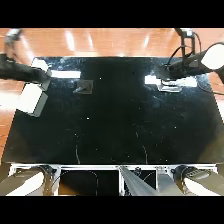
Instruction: Fold the box and place the chain.
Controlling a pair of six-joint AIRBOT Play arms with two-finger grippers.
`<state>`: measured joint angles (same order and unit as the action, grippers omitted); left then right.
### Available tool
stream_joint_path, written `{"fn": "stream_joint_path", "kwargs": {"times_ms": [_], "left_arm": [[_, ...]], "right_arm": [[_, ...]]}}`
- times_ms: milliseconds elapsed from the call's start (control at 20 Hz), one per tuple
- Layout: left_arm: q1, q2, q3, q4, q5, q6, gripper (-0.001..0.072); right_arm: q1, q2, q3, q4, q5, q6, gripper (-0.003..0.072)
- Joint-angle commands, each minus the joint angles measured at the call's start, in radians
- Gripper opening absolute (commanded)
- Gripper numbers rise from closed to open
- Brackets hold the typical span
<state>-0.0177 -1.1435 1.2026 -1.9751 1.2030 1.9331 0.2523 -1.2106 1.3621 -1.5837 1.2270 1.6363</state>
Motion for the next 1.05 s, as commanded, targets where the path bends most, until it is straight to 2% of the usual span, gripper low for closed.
{"fn": "stream_joint_path", "kwargs": {"times_ms": [0,150,250,450,1000], "left_arm": [[-0.283,0.042,-0.137,0.139,-0.101,-0.286,0.0017],[-0.325,0.041,-0.273,0.157,-0.161,-0.369,0.0018],[-0.301,0.039,-0.285,0.186,-0.185,-0.37,0.0018],[-0.245,0.043,-0.254,0.178,-0.193,-0.371,0.0018],[-0.243,0.017,-0.255,0.179,-0.211,-0.37,0.0019]], "right_arm": [[-0.067,0.006,-0.045,-0.169,0.161,0.105,0.0036],[-0.18,0.045,-0.282,-0.144,0.085,0.134,0.0037],[-0.212,0.045,-0.352,-0.142,0.043,0.133,0.0037],[-0.215,0.045,-0.36,-0.145,0.063,0.133,0.0037],[-0.215,0.045,-0.36,-0.145,0.063,0.133,0.0037]]}}
